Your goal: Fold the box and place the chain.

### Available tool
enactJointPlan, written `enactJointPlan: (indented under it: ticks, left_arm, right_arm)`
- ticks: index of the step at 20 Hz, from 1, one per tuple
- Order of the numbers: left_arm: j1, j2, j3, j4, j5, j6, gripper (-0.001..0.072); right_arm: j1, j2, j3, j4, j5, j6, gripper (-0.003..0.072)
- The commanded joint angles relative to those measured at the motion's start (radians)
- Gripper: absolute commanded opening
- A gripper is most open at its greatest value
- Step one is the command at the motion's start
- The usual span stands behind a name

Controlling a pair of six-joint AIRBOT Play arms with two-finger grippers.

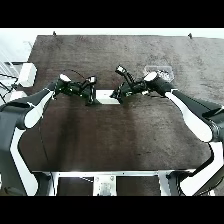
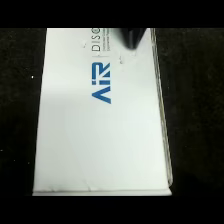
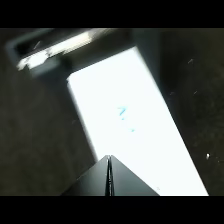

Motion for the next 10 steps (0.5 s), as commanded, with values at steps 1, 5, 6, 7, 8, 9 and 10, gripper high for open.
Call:
enactJointPlan:
  ticks: [1, 5, 6, 7, 8, 9, 10]
  left_arm:
    - [0.001, 0.0, 0.0, 0.001, 0.001, 0.002, 0.0525]
    - [0.001, 0.0, 0.0, 0.001, 0.0, 0.002, 0.0525]
    - [0.001, 0.0, 0.0, 0.001, 0.001, 0.002, 0.0525]
    - [0.001, 0.0, 0.0, 0.001, 0.0, 0.002, 0.0525]
    - [0.001, 0.0, 0.0, 0.001, 0.0, 0.002, 0.0525]
    - [0.001, 0.0, 0.0, 0.001, 0.0, 0.002, 0.0525]
    - [0.001, 0.0, 0.0, 0.001, 0.0, 0.002, 0.0525]
  right_arm:
    - [0.001, 0.13, 0.009, 0.139, -0.007, -0.039, 0.0011]
    - [-0.01, 0.395, -0.138, 0.137, -0.106, 0.004, 0.001]
    - [-0.021, 0.484, -0.219, 0.137, -0.184, 0.039, 0.001]
    - [-0.039, 0.566, -0.303, 0.137, -0.254, 0.06, 0.001]
    - [-0.063, 0.655, -0.402, 0.137, -0.331, 0.071, 0.0011]
    - [-0.089, 0.74, -0.504, 0.137, -0.407, 0.085, 0.0011]
    - [-0.112, 0.814, -0.596, 0.138, -0.475, 0.087, 0.0011]
